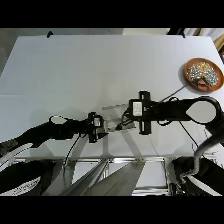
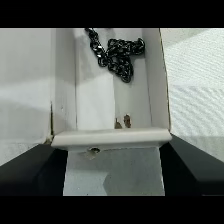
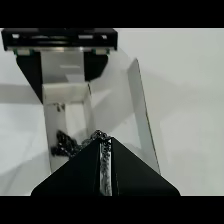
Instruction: Fold the box and place the chain.
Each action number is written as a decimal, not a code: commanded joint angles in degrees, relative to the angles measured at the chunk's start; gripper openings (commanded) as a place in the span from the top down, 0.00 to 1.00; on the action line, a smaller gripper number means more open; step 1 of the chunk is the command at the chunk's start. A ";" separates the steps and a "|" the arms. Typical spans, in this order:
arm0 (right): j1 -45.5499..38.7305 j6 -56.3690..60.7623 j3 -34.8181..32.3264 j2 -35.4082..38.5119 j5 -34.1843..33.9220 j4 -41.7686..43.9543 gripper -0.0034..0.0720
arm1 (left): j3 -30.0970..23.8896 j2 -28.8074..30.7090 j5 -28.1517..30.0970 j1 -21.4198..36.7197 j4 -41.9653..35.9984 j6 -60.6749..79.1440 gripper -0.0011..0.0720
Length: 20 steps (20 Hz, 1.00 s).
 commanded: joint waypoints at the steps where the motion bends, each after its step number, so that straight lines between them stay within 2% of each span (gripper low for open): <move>1: 4.92 2.29 1.01 -1.99 -2.21 0.15 0.93 | 0.00 0.04 0.00 -0.02 0.00 0.00 0.80; 6: 6.91 7.98 1.01 -4.63 -3.72 -0.87 0.93 | 0.00 0.04 0.00 -0.02 0.00 0.00 0.80; 11: 6.91 10.29 0.98 -13.03 -3.74 -1.79 0.93 | 0.00 0.04 0.00 -0.02 0.00 0.00 0.80; 16: 6.91 19.54 0.98 -18.08 -6.27 -4.96 0.92 | 0.00 0.04 0.00 -0.02 0.00 0.00 0.80; 18: 6.91 21.75 0.98 -18.99 -6.93 -4.94 0.78 | 0.00 0.04 0.00 -0.02 0.00 0.00 0.80; 20: 6.91 23.30 0.98 -19.04 -7.69 -4.94 0.77 | 0.00 0.04 0.00 -0.02 0.00 0.00 0.80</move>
